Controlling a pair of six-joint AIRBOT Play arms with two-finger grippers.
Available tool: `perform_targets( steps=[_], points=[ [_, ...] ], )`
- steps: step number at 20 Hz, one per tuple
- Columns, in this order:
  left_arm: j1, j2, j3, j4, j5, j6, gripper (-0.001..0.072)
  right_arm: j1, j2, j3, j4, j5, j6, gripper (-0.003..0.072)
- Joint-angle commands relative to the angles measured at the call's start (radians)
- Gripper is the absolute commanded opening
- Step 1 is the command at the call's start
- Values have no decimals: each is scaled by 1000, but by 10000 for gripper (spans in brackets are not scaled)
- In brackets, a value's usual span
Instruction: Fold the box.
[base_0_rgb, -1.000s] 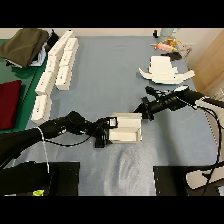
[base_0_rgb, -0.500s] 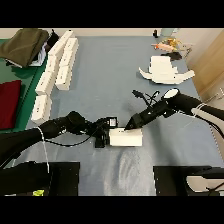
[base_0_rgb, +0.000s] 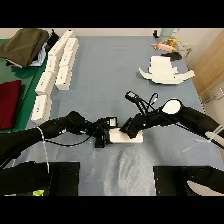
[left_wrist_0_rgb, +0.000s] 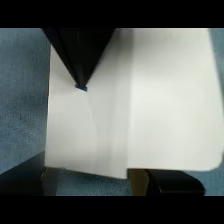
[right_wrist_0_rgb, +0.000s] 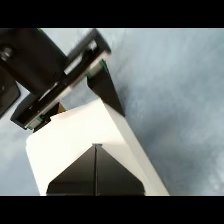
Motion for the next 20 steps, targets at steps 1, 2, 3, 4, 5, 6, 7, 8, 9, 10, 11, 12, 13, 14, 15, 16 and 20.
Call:
perform_targets(
  steps=[1,2,3,4,5,6,7,8,9,10,11,12,13,14,15,16,20],
  points=[
    [0,0,0,0,0,0,509,72,112,-8,-101,-98,-14,6],
    [0,0,0,0,0,0,509,95,134,-13,-131,-113,-14,6],
    [0,0,0,0,0,0,509,126,156,-25,-169,-138,-14,6],
    [0,0,0,0,0,0,509,158,176,-41,-211,-166,-14,6],
    [0,0,0,0,0,0,509,191,195,-65,-263,-196,-14,6],
    [0,0,0,0,0,0,509,226,215,-93,-310,-225,-14,6],
    [0,0,0,0,0,0,509,265,238,-124,-362,-252,-14,7],
    [0,0,0,0,0,0,509,305,262,-153,-425,-282,-14,34],
    [0,0,0,0,0,0,509,338,280,-176,-494,-303,-14,70],
    [0,0,0,0,0,0,509,361,292,-194,-565,-320,-14,114],
    [0,0,0,0,0,0,509,369,293,-196,-620,-321,-13,115],
    [0,0,0,0,0,0,509,369,292,-196,-652,-329,-14,226],
    [0,0,0,0,0,0,509,368,292,-195,-673,-343,-14,330],
    [0,0,0,0,0,0,509,368,292,-195,-686,-363,-14,372],
    [0,0,0,0,0,0,509,368,293,-195,-690,-376,-14,383],
    [0,0,0,0,0,0,509,368,292,-195,-694,-381,-14,384],
    [0,0,0,0,0,0,509,368,290,-192,-705,-379,-14,495]
  ],
)
